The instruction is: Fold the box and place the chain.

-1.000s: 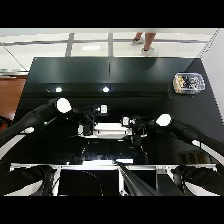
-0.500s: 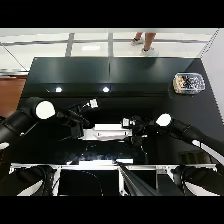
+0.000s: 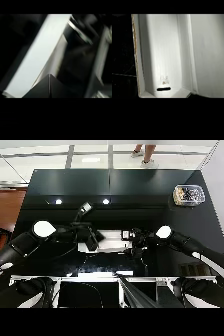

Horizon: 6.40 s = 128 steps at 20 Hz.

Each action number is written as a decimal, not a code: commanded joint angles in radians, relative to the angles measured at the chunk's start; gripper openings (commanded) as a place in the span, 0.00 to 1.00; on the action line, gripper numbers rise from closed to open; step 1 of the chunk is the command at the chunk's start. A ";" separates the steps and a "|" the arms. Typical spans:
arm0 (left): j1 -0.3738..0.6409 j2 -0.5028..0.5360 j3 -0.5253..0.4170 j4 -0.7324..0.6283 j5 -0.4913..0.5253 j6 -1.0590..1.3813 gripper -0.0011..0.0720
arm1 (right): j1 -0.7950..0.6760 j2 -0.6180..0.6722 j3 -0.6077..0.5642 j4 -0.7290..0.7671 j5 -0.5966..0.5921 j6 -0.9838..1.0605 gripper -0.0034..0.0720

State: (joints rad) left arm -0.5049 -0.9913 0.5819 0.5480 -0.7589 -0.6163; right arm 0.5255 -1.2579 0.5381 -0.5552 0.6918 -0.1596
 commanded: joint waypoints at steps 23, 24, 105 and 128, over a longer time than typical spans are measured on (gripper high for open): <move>0.091 -0.196 0.227 0.451 -0.236 -0.116 0.04 | 0.000 0.000 0.000 0.005 -0.021 0.014 0.26; 0.128 -0.150 0.213 0.462 -0.237 -0.129 0.04 | 0.000 0.000 0.000 0.005 -0.021 0.014 0.26; 0.394 -0.240 -0.162 -0.014 -0.290 -0.398 0.05 | 0.000 0.000 0.000 0.005 -0.021 0.014 0.26; 0.430 -0.216 -0.152 0.202 -0.192 -0.516 0.04 | 0.000 0.000 0.000 0.005 -0.021 0.014 0.26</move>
State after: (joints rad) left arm -0.0284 -1.1866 0.4309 0.7502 -1.0008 -1.1255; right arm 0.5255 -1.2579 0.5381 -0.5507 0.6708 -0.1455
